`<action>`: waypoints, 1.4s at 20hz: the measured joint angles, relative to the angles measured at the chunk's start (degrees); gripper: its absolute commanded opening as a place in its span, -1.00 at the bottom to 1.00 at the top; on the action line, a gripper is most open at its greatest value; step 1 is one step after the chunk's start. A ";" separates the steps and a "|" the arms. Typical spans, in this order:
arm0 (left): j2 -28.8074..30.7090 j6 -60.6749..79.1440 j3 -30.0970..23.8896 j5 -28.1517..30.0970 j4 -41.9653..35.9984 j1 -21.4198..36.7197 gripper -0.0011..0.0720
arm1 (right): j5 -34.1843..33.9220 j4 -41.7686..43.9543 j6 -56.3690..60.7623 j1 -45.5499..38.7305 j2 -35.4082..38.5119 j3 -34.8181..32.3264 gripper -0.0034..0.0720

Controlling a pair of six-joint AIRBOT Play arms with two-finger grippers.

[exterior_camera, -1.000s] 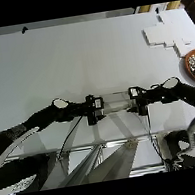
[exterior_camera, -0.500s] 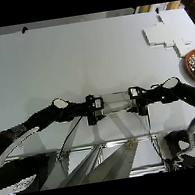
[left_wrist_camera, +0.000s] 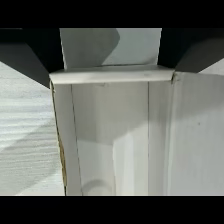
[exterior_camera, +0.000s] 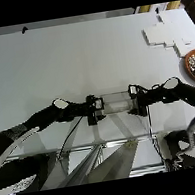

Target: Fold the box and place the chain.

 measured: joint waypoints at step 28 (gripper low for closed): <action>0.00 -0.17 -0.02 -0.07 -0.09 0.00 -0.83 | -20.94 10.82 17.92 8.02 7.76 0.00 -0.86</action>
